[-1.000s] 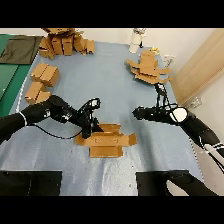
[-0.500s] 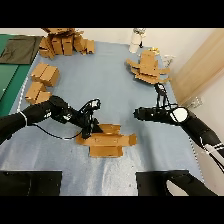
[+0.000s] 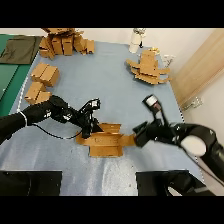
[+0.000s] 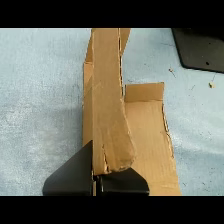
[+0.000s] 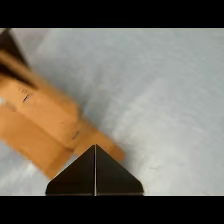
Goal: Fold the box.
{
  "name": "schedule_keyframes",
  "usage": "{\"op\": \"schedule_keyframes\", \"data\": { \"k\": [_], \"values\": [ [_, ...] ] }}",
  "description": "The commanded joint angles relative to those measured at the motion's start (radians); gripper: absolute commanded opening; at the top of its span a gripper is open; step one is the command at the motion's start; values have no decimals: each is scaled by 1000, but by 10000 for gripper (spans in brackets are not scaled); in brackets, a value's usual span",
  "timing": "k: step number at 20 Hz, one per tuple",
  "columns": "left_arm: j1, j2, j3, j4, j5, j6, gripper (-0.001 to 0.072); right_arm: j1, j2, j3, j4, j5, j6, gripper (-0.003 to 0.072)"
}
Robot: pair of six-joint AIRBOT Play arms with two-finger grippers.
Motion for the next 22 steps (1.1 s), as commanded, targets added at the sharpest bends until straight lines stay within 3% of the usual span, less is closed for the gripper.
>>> {"op": "schedule_keyframes", "data": {
  "k": [1,5,6,7,8,10,18,22],
  "values": [
    [-1,0,-1,2,-1,-11,12,335,46,-105,-196,2,145,4],
    [-1,0,0,2,0,-11,12,642,-102,-145,-454,-30,208,7],
    [-1,0,0,1,0,-11,12,671,-135,-145,-459,-67,207,68],
    [-1,0,0,2,1,-11,12,679,-164,-145,-449,-108,207,223],
    [-1,0,0,1,0,-11,12,678,-193,-145,-444,-140,206,328],
    [-1,0,0,1,0,-11,12,678,-239,-145,-452,-168,206,408],
    [-1,0,0,1,0,-11,12,675,-333,-145,-530,-182,203,408],
    [-1,0,0,1,-1,-11,12,598,-366,-145,-551,-220,203,408]
  ]
}}
